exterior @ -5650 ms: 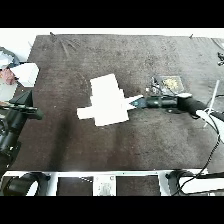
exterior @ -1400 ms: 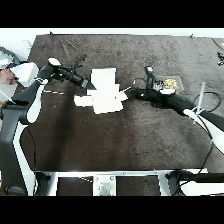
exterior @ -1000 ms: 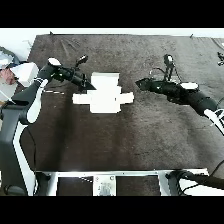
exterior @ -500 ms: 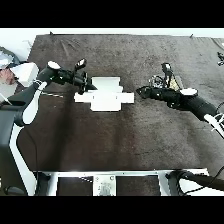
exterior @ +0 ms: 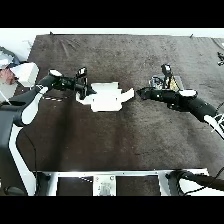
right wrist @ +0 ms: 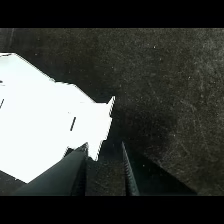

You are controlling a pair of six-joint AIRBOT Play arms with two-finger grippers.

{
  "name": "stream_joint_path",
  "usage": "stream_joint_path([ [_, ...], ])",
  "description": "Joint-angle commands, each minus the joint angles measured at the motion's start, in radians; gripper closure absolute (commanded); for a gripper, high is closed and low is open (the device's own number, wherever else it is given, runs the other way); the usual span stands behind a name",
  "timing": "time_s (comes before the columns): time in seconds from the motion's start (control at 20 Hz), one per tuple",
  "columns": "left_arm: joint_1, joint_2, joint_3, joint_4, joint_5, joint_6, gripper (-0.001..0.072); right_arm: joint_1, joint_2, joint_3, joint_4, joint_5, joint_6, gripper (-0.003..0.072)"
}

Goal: Fold the box and place the chain.

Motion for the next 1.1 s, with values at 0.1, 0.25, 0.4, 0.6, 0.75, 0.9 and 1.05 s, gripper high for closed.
stream_joint_path([
  [0.1, 0.001, 0.000, -0.013, 0.004, 0.015, 0.009, 0.0698, 0.001, 0.001, 0.000, 0.003, -0.003, -0.065, 0.0378],
  [0.25, 0.001, 0.000, -0.013, 0.004, 0.013, 0.009, 0.0698, 0.001, 0.001, 0.000, 0.037, 0.042, -0.195, 0.0378],
  [0.4, 0.001, 0.000, -0.013, 0.004, 0.014, 0.009, 0.0698, 0.001, 0.001, 0.000, 0.087, 0.167, -0.366, 0.0377],
  [0.6, 0.001, 0.000, -0.013, 0.004, 0.015, 0.010, 0.0698, 0.040, -0.003, 0.000, 0.068, 0.223, -0.480, 0.0177],
  [0.75, 0.001, 0.000, -0.013, 0.004, 0.016, 0.010, 0.0698, 0.135, -0.032, 0.000, 0.050, 0.173, -0.578, 0.0178],
  [0.9, 0.001, 0.000, -0.013, 0.004, 0.017, 0.009, 0.0698, 0.223, -0.088, 0.045, -0.129, 0.152, -0.593, 0.0176],
  [1.05, 0.001, 0.000, -0.013, 0.004, 0.017, 0.010, 0.0698, 0.261, -0.127, 0.113, -0.261, 0.151, -0.589, 0.0057],
])
